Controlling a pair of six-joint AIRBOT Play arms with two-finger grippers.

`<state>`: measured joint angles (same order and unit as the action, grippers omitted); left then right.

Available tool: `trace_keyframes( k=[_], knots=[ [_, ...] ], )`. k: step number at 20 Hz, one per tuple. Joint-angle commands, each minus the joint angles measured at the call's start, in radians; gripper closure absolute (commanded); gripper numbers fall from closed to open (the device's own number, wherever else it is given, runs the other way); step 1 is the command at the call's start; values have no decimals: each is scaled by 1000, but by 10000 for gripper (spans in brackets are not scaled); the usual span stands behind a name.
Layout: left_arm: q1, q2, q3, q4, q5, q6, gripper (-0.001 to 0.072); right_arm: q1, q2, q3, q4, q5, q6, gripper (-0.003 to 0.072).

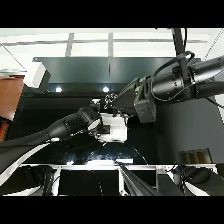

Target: Fold the box and place the chain.

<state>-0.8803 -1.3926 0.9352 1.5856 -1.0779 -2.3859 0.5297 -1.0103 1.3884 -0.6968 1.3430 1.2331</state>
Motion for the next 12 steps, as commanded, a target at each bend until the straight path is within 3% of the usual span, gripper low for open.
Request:
trace_keyframes(
  k=[1,5,12],
  knots=[
    [0,0,0,0,-1,0,678,1,-1,-24,-29,45,1,653],
    [0,0,0,0,-1,0,678,2,-1,-214,-132,-20,21,653],
    [0,0,0,0,-1,0,677,60,-90,-462,-124,-199,23,652]
  ],
)
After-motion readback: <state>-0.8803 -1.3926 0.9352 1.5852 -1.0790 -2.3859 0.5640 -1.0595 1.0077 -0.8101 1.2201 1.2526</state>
